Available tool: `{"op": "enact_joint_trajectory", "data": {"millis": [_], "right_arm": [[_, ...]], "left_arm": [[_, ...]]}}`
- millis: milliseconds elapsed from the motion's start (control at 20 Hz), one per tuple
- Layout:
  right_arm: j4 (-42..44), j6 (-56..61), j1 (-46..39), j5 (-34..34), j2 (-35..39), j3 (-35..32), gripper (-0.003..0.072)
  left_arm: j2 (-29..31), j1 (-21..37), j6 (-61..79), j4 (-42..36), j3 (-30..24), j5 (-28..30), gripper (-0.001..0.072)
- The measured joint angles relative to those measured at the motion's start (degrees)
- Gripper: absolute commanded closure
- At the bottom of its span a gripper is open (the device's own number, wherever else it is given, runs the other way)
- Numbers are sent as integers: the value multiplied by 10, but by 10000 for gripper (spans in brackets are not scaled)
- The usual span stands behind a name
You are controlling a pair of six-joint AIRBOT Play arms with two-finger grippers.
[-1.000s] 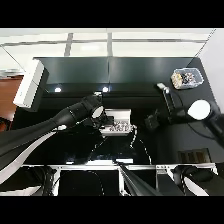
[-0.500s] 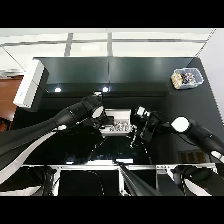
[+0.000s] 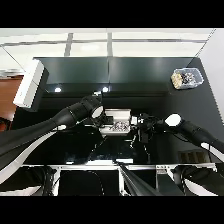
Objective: Fold the box and place the chain.
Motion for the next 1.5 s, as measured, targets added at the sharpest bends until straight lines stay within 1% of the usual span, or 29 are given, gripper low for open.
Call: {"op": "enact_joint_trajectory", "data": {"millis": [50, 150, 300, 450, 550, 750, 900, 1050, 1300, 1500], "right_arm": [[-10, 17, 0, 1, 7, 1, 681], [-48, 88, 0, 0, 33, 5, 680], [-136, 272, -7, 12, 95, 27, 681], [-176, 445, -22, 65, 158, 79, 681], [-161, 511, -28, 103, 181, 123, 681], [-66, 573, -33, 149, 201, 206, 681], [-11, 599, -35, 161, 205, 233, 680], [14, 615, -35, 168, 206, 244, 680], [29, 631, -36, 174, 206, 249, 680], [29, 642, -61, 179, 206, 250, 679]], "left_arm": [[0, 0, 0, 0, 0, 0, 680], [0, 0, -1, 0, 0, 1, 680], [0, 0, -1, 0, 0, 1, 680], [0, 0, 0, 0, 0, 1, 680], [0, 0, 0, 0, 0, 1, 680], [0, 0, 0, 0, 0, 1, 680], [0, 0, 0, 0, 0, 1, 680], [0, 0, 0, 0, 0, 1, 680], [0, 0, 0, 0, 0, 1, 680], [0, 0, 0, 0, 0, 1, 680]]}}
